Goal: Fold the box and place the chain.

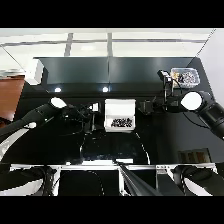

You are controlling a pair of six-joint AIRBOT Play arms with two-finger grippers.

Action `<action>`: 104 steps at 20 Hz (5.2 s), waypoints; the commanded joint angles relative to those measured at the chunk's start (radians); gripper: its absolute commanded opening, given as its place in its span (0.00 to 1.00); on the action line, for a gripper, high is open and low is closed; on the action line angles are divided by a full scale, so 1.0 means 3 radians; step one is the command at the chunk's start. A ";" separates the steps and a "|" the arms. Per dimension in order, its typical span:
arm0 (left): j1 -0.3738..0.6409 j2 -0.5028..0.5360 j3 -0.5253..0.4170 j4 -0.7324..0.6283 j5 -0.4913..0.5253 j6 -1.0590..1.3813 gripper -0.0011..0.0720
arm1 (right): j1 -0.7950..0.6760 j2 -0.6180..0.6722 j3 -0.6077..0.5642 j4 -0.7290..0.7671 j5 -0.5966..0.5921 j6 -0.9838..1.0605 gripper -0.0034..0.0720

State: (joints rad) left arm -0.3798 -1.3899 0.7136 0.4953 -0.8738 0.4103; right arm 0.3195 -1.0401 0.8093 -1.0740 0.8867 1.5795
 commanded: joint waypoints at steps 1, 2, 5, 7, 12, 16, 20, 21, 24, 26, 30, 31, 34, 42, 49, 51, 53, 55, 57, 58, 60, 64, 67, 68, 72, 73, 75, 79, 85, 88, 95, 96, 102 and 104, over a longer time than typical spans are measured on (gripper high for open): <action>-0.0093 -0.0006 0.0010 0.0170 0.0023 -0.0062 0.98 | 0.0001 0.0001 0.0003 -0.0001 -0.0003 -0.0001 0.45; -0.0092 -0.0006 0.0010 0.0175 0.0036 -0.0086 0.98 | 0.0001 0.0001 0.0003 -0.0001 -0.0003 0.0000 0.45; -0.0094 -0.0006 0.0010 0.0141 0.0019 -0.0148 0.98 | 0.0001 0.0001 0.0003 -0.0001 -0.0004 0.0000 0.45; -0.0109 -0.0006 0.0010 0.0128 0.0033 -0.0161 0.98 | 0.0001 0.0001 0.0003 -0.0003 -0.0009 -0.0001 0.45; -0.0120 -0.0006 0.0013 -0.0015 0.0116 -0.0220 0.98 | 0.0001 0.0001 0.0003 -0.0003 -0.0069 -0.0001 0.45; -0.0132 -0.0008 0.0013 -0.0047 0.0135 -0.0223 0.98 | 0.0001 0.0000 0.0003 -0.0003 -0.0088 -0.0001 0.45; -0.0187 -0.0009 0.0017 -0.0033 0.0146 -0.0223 0.98 | 0.0001 0.0000 0.0003 -0.0003 -0.0134 -0.0001 0.45; -0.0192 -0.0013 0.0020 -0.0032 0.0145 -0.0221 0.98 | 0.0001 0.0000 0.0003 -0.0003 -0.0145 -0.0001 0.45; -0.0229 -0.0023 0.0033 -0.0047 0.0258 -0.0313 0.87 | 0.0001 -0.0003 0.0003 -0.0001 -0.0226 -0.0001 0.45; -0.0230 -0.0023 0.0033 -0.0045 0.0282 -0.0332 0.54 | 0.0001 -0.0025 0.0001 -0.0004 -0.0328 -0.0001 0.45; -0.0231 -0.0023 0.0033 -0.0045 0.0284 -0.0332 0.53 | -0.0023 -0.0072 0.0028 0.0163 -0.1169 0.0032 0.96; -0.0238 -0.0023 0.0033 -0.0042 0.0287 -0.0332 0.53 | -0.0053 -0.0116 0.0069 0.0178 -0.1333 0.0033 0.96; -0.0264 -0.0023 0.0033 -0.0008 0.0296 -0.0334 0.53 | -0.0075 -0.0421 0.0192 0.0183 -0.1167 -0.0015 0.96; -0.0264 -0.0023 0.0033 0.0004 0.0295 -0.0337 0.53 | 0.0089 -0.0643 0.0473 0.0376 0.0183 -0.2377 0.95; -0.0266 -0.0023 0.0033 0.0004 0.0296 -0.0337 0.53 | 0.0169 -0.0661 0.0549 0.0576 0.0509 -0.4196 0.95; -0.0266 -0.0023 0.0033 0.0004 0.0295 -0.0337 0.53 | 0.0172 -0.0684 0.0543 0.0746 0.0495 -0.4372 0.95; -0.0266 -0.0023 0.0033 0.0004 0.0295 -0.0337 0.53 | 0.0170 -0.0687 0.0516 0.0753 0.0496 -0.4461 0.95; -0.0266 -0.0023 0.0033 0.0004 0.0296 -0.0337 0.53 | 0.0170 -0.0687 0.0463 0.0771 0.0516 -0.4461 0.95; -0.0266 -0.0023 0.0033 0.0004 0.0296 -0.0337 0.53 | 0.0172 -0.0687 0.0411 0.0788 0.0598 -0.4459 0.95; -0.0266 -0.0023 0.0033 0.0004 0.0296 -0.0337 0.53 | 0.0172 -0.0687 0.0411 0.0788 0.0654 -0.4459 0.95; -0.0266 -0.0023 0.0033 0.0004 0.0296 -0.0337 0.53 | 0.0172 -0.0684 0.0411 0.0871 0.0717 -0.4459 0.95; -0.0266 -0.0023 0.0033 0.0004 0.0296 -0.0337 0.53 | 0.0253 -0.0687 0.0388 0.0917 0.0662 -0.4459 0.95; -0.0266 -0.0023 0.0033 0.0004 0.0296 -0.0337 0.53 | 0.0252 -0.0687 0.0326 0.0790 0.0586 -0.4459 0.95; -0.0266 -0.0023 0.0033 0.0004 0.0296 -0.0337 0.53 | 0.0252 -0.0687 0.0326 0.0759 0.0567 -0.4461 0.95; -0.0266 -0.0023 0.0033 0.0004 0.0296 -0.0337 0.53 | 0.0252 -0.0687 0.0326 0.0773 0.0529 -0.4454 0.44; -0.0266 -0.0023 0.0033 0.0004 0.0296 -0.0337 0.53 | 0.0252 -0.0687 0.0326 0.0774 0.0529 -0.4456 0.38; -0.0266 -0.0023 0.0033 0.0004 0.0296 -0.0337 0.53 | 0.0252 -0.0687 0.0326 0.0773 0.0532 -0.4447 0.38; -0.0266 -0.0023 0.0033 0.0004 0.0296 -0.0337 0.53 | 0.0252 -0.0687 0.0324 0.0773 0.0546 -0.4430 0.29; -0.0266 -0.0023 0.0033 0.0004 0.0295 -0.0337 0.53 | 0.0252 -0.0687 0.0324 0.0772 0.0561 -0.4419 0.30; -0.0266 -0.0023 0.0033 0.0004 0.0296 -0.0337 0.53 | 0.0252 -0.0687 0.0323 0.0771 0.0562 -0.4419 0.32; -0.0266 -0.0023 0.0033 0.0004 0.0295 -0.0337 0.53 | 0.0252 -0.0687 0.0244 0.0774 0.0622 -0.4419 0.32; -0.0266 -0.0023 0.0033 0.0004 0.0295 -0.0337 0.53 | 0.0252 -0.0687 0.0244 0.0774 0.0619 -0.4419 0.32; -0.0266 -0.0023 0.0033 0.0004 0.0295 -0.0337 0.53 | 0.0252 -0.0687 0.0244 0.0773 0.0617 -0.4419 0.46; -0.0266 -0.0023 0.0033 0.0004 0.0295 -0.0337 0.53 | 0.0253 -0.0687 0.0228 0.0773 0.0608 -0.4417 0.46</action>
State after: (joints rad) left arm -0.4595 -1.3960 0.7235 0.4965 -0.7849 0.3092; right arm 0.3939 -1.2453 0.8814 -0.8436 1.0710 0.2543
